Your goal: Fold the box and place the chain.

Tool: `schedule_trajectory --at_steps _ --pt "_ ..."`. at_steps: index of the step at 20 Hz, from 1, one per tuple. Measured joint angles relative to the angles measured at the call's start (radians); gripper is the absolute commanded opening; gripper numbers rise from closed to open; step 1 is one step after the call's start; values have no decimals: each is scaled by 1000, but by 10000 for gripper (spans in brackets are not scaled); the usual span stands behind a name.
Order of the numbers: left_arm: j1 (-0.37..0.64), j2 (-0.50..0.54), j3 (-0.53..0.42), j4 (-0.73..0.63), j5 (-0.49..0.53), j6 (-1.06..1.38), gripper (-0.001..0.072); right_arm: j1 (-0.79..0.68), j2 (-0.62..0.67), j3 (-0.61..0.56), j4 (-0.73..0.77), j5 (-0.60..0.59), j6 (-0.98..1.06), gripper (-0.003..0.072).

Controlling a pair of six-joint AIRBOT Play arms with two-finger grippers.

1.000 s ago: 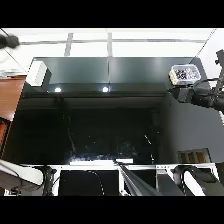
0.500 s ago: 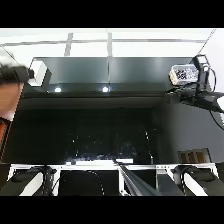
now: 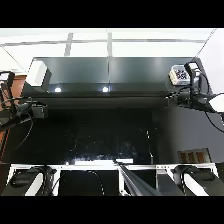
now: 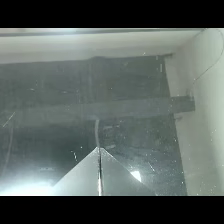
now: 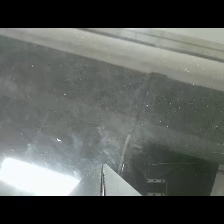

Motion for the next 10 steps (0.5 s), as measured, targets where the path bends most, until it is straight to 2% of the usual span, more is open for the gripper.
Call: schedule_trajectory --at_steps 10 --pt "-1 13 -16 2 1 0 24 0 -1 0 -5 0 2 16"
